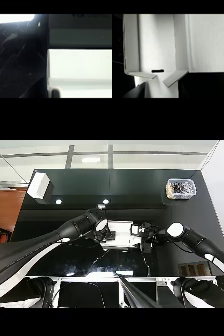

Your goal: Fold the box and place the chain.

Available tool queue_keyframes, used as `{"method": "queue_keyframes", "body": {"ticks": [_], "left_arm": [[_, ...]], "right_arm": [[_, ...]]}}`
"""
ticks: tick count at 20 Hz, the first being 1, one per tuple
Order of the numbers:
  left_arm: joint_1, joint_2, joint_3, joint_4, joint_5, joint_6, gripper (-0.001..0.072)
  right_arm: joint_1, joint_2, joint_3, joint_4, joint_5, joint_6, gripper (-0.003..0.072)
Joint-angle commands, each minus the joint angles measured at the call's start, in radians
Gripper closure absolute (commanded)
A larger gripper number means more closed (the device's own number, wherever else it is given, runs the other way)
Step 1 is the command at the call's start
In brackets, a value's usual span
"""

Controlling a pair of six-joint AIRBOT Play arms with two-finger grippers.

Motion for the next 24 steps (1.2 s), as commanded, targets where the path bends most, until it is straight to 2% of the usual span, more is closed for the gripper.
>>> {"method": "queue_keyframes", "body": {"ticks": [1,4,5,12,15,16,17,18,19,21,22,23,24], "left_arm": [[0.001,0.0,0.0,-0.004,0.005,-0.001,0.0684],[0.001,0.0,0.0,-0.003,0.005,-0.001,0.0684],[0.001,0.0,0.0,-0.003,0.005,-0.001,0.0684],[0.001,0.0,0.0,-0.004,0.026,-0.002,0.0683],[0.001,0.0,0.0,-0.007,0.027,-0.002,0.0683],[0.001,0.0,0.0,-0.008,0.027,-0.002,0.0683],[0.001,0.0,0.0,-0.008,0.027,-0.002,0.0683],[0.001,0.0,0.0,-0.008,0.026,-0.001,0.0683],[0.001,0.0,0.0,-0.008,0.026,-0.001,0.0683],[0.001,0.0,0.0,-0.007,0.026,-0.002,0.0683],[0.001,0.0,0.0,-0.008,0.026,-0.002,0.0683],[0.001,0.0,0.0,-0.008,0.026,-0.001,0.0683],[0.001,0.0,0.0,-0.008,0.026,-0.001,0.0683]], "right_arm": [[0.006,0.007,0.0,0.003,-0.001,-0.028,0.025],[0.018,0.007,0.0,0.095,0.004,-0.048,0.0297],[0.026,0.005,0.0,0.15,0.004,-0.056,0.0529],[0.115,-0.055,0.0,0.311,-0.08,-0.087,0.0528],[0.11,-0.065,0.0,0.31,-0.109,-0.061,0.053],[0.111,-0.065,0.0,0.309,-0.106,-0.058,0.0564],[0.111,-0.065,0.0,0.309,-0.095,-0.052,0.0557],[0.111,-0.065,0.0,0.309,-0.097,-0.042,0.0488],[0.111,-0.065,0.0,0.309,-0.104,-0.035,0.0364],[0.111,-0.065,0.0,0.309,-0.103,-0.035,0.0557],[0.111,-0.065,0.0,0.31,-0.105,-0.031,0.0519],[0.111,-0.064,0.0,0.308,-0.104,-0.016,0.0532],[0.11,-0.056,0.0,0.285,-0.104,0.015,0.0678]]}}
